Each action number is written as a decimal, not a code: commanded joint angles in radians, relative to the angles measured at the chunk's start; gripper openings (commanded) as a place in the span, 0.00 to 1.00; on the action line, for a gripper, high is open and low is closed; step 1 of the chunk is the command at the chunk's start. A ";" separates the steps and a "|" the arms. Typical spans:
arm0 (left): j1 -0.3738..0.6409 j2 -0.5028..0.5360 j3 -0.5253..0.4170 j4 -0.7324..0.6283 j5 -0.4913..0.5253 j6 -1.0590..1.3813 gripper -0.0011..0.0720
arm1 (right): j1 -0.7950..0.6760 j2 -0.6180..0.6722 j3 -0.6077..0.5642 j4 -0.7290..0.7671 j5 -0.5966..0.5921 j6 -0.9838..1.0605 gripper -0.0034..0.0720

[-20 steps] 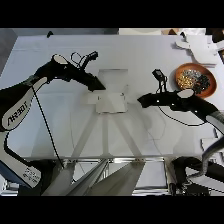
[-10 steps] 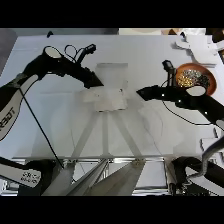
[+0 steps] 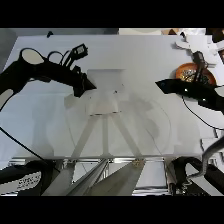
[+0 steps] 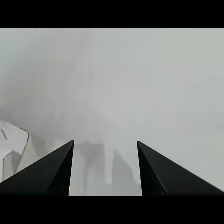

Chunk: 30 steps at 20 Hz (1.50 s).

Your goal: Fold the box and place the chain.

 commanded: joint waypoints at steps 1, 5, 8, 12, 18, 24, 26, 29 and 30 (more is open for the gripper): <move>-0.002 -0.028 -0.103 -0.035 0.089 0.195 0.02 | -0.035 0.008 0.001 -0.086 0.037 0.040 0.62; -0.002 -0.107 -0.103 -0.036 0.090 0.323 0.02 | -0.035 0.008 0.001 -0.086 0.037 0.040 0.62; -0.002 -0.146 -0.103 -0.140 0.076 0.387 0.02 | -0.035 0.008 0.001 -0.086 0.036 0.040 0.62; -0.002 -0.202 -0.103 -0.301 0.068 0.545 0.02 | -0.035 0.008 0.001 -0.086 0.037 0.040 0.62; -0.002 -0.261 -0.103 -0.255 0.086 0.653 0.02 | -0.035 0.008 0.001 -0.086 0.036 0.040 0.62; -0.002 -0.282 -0.103 -0.269 0.103 0.652 0.02 | -0.035 0.008 0.001 -0.086 0.036 0.040 0.62; -0.002 -0.286 -0.103 -0.304 0.101 0.656 0.02 | -0.035 0.008 0.001 -0.086 0.036 0.040 0.62; -0.004 -0.287 -0.103 -0.360 0.097 0.698 0.02 | -0.035 0.008 0.001 -0.086 0.035 0.040 0.62; -0.008 -0.288 -0.103 -0.362 0.098 0.699 0.02 | -0.035 0.008 0.001 -0.086 0.035 0.040 0.62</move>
